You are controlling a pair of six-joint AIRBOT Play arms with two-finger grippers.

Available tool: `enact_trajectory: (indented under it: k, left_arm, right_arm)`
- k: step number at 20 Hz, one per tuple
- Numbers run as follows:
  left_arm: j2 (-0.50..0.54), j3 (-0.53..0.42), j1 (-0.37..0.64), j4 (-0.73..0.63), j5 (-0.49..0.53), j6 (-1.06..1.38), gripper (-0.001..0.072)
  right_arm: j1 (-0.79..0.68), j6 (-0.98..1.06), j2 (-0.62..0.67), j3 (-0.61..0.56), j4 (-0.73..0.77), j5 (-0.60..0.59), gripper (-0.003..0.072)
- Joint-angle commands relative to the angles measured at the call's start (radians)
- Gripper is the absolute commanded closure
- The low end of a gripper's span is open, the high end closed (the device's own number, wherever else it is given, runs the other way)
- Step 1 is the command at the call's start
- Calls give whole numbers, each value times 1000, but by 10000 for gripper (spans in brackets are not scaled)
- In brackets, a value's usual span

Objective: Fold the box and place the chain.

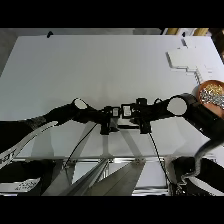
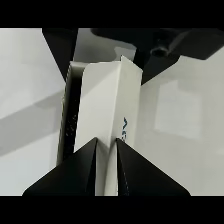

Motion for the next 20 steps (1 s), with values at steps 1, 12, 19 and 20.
enact_trajectory:
  k: [1,12,19,20]
  left_arm:
    - [0,0,0,1,0,2,501]
    - [0,0,0,1,0,3,501]
    - [0,0,0,1,0,3,501]
    - [0,0,0,1,0,3,501]
  right_arm:
    - [1,0,1,0,-2,-27,587]
    - [1,0,1,-87,-1,-63,579]
    - [1,0,6,-87,58,-18,355]
    - [1,0,14,-87,59,-21,352]
